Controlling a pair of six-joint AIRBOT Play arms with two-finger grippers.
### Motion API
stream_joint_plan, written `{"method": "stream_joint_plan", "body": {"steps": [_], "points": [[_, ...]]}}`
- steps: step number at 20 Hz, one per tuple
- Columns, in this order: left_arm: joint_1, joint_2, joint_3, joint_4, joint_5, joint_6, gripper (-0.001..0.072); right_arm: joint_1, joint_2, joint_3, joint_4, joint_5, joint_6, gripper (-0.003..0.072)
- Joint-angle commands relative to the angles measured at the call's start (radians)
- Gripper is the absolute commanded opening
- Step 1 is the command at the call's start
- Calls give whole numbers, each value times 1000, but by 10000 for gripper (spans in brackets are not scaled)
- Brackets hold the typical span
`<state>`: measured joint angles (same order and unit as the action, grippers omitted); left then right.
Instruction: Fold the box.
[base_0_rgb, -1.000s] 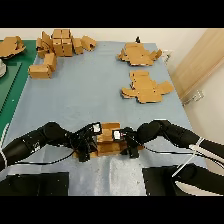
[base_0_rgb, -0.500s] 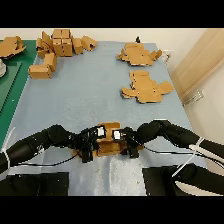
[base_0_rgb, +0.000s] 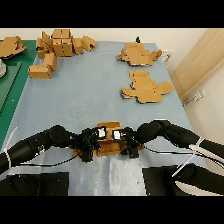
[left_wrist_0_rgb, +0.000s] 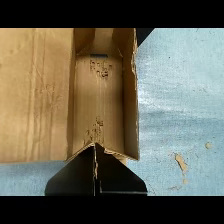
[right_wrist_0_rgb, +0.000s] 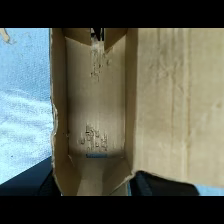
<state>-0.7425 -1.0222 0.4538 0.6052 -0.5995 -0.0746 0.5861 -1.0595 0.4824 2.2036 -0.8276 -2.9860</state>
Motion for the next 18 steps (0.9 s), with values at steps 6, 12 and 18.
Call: {"method": "stream_joint_plan", "body": {"steps": [6, 12, 18], "points": [[0, 0, 0, -1, -5, -4, 475, 1, -1, 0, 0, 0, 0, 572], [0, 0, 0, -3, -5, -4, 476, 1, -1, 0, 0, 0, 0, 572], [2, 5, 1, 30, -5, -41, 11, 1, -1, 0, 0, 0, 0, 572]]}}
